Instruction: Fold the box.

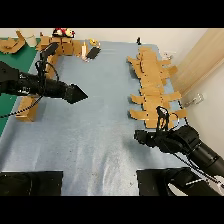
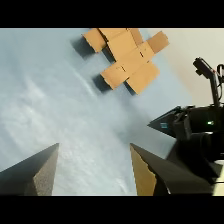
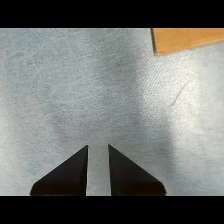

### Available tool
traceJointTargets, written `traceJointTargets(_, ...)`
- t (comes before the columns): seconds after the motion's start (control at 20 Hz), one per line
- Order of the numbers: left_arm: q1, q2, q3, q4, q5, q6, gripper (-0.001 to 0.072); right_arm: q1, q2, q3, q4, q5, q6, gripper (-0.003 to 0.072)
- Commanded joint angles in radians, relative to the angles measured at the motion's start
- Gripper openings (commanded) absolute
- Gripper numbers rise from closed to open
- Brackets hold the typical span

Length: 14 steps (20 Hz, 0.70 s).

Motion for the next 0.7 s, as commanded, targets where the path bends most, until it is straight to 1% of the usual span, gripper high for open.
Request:
traceJointTargets(0.0,0.001,0.0,0.001,0.003,0.112,0.186,0.0693,0.001,-0.002,-0.001,-0.01,0.021,0.0,0.0199)
traceJointTargets(0.1,0.0,0.0,0.001,-0.001,0.173,0.186,0.0693,0.0,-0.01,0.001,-0.015,0.043,0.0,0.0199)
traceJointTargets(0.15,0.0,0.0,0.001,-0.005,0.183,0.186,0.0693,-0.014,-0.018,0.018,-0.064,0.027,-0.007,0.0199)
traceJointTargets(0.2,0.001,0.0,0.001,-0.004,0.184,0.186,0.0693,-0.049,-0.022,0.059,-0.143,-0.035,-0.039,0.0199)
traceJointTargets(0.3,0.0,0.0,0.001,-0.014,0.184,0.186,0.0693,-0.186,-0.048,0.192,-0.341,-0.215,-0.134,0.02)
traceJointTargets(0.35,0.0,0.0,0.001,-0.036,0.185,0.185,0.0693,-0.289,-0.068,0.263,-0.404,-0.275,-0.231,0.02)
traceJointTargets(0.4,0.0,0.0,0.001,-0.068,0.183,0.185,0.0693,-0.401,-0.089,0.324,-0.425,-0.298,-0.326,0.0201)
traceJointTargets(0.5,0.0,0.0,0.001,-0.151,0.175,0.185,0.0693,-0.652,-0.155,0.418,-0.384,-0.273,-0.496,0.02)
traceJointTargets(0.55,0.0,0.0,0.001,-0.181,0.183,0.186,0.0693,-0.769,-0.201,0.449,-0.332,-0.243,-0.568,0.02)
traceJointTargets(0.65,0.0,0.0,0.001,-0.205,0.218,0.186,0.0693,-0.953,-0.311,0.493,-0.206,-0.174,-0.655,0.0366)
